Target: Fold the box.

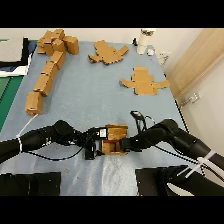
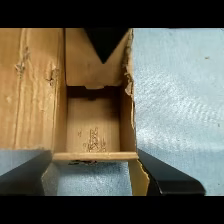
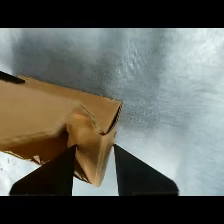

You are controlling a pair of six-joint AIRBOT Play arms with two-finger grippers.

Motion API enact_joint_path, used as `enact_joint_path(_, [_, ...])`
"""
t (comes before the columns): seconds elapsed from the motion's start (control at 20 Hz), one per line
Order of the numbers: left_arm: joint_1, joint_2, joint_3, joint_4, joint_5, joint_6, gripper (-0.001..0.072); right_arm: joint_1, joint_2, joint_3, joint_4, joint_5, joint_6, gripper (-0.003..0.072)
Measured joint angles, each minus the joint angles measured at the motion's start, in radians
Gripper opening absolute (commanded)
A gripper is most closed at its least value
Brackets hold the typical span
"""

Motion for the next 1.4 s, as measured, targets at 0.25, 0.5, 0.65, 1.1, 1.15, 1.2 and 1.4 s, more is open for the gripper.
enact_joint_path(0.25, [0.0,0.0,0.0,0.004,0.003,-0.001,0.0523,0.114,-0.126,0.103,-0.12,-0.027,0.138,0.036])
enact_joint_path(0.5, [0.0,0.0,0.0,0.0,0.004,-0.001,0.0523,0.175,-0.213,0.205,-0.235,-0.103,0.28,0.036])
enact_joint_path(0.65, [0.0,0.0,0.0,0.0,0.002,0.0,0.0523,0.197,-0.255,0.242,-0.279,-0.132,0.361,0.0332])
enact_joint_path(1.1, [-0.001,0.0,0.0,0.0,-0.002,0.001,0.0523,0.236,-0.336,0.264,-0.364,-0.202,0.534,0.0029])
enact_joint_path(1.15, [-0.001,0.0,0.0,0.001,0.0,0.0,0.0523,0.237,-0.341,0.265,-0.368,-0.206,0.542,0.0006])
enact_joint_path(1.2, [-0.001,0.0,0.0,0.006,0.0,0.0,0.0523,0.238,-0.344,0.265,-0.369,-0.205,0.544,0.0006])
enact_joint_path(1.4, [-0.001,0.0,0.0,0.003,0.0,0.0,0.0523,0.241,-0.351,0.266,-0.385,-0.207,0.549,0.028])
